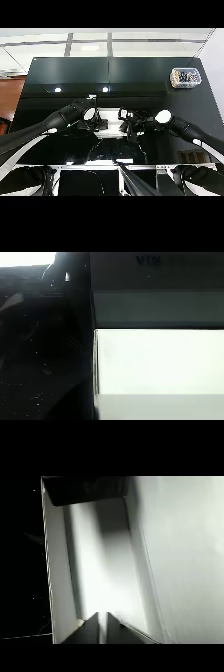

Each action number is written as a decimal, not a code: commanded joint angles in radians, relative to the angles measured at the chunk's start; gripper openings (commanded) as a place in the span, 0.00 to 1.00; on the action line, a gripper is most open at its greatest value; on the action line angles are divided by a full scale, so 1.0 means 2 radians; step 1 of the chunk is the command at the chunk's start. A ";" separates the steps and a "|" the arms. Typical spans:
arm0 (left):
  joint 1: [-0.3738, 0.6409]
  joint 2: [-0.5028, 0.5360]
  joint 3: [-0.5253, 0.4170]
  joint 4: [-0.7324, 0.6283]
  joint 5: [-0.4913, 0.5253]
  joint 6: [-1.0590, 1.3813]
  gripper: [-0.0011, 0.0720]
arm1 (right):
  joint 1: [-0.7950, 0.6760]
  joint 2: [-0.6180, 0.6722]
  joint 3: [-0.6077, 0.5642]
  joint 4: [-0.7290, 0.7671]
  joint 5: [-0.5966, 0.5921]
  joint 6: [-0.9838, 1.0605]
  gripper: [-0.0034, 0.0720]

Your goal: Fold the box and place the chain.

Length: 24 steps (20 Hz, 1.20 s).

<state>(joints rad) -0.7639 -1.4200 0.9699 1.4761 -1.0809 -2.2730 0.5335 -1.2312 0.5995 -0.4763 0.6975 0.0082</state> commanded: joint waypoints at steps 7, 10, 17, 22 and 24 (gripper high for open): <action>0.002 0.000 0.000 0.002 -0.006 0.000 0.05 | -0.192 0.128 0.101 -0.273 0.218 0.533 0.06; 0.002 0.000 0.000 0.001 -0.006 0.000 0.05 | -0.335 0.124 0.014 -0.233 0.157 0.642 0.06; 0.002 0.000 0.000 0.001 0.000 0.000 0.05 | -0.307 0.023 -0.103 -0.021 0.158 0.527 0.06; 0.002 0.000 0.000 0.001 -0.001 0.000 0.05 | -0.204 -0.060 -0.055 0.043 0.171 0.462 0.06; 0.002 0.000 0.000 0.001 -0.001 0.000 0.05 | -0.177 -0.061 -0.028 0.050 0.154 0.461 0.06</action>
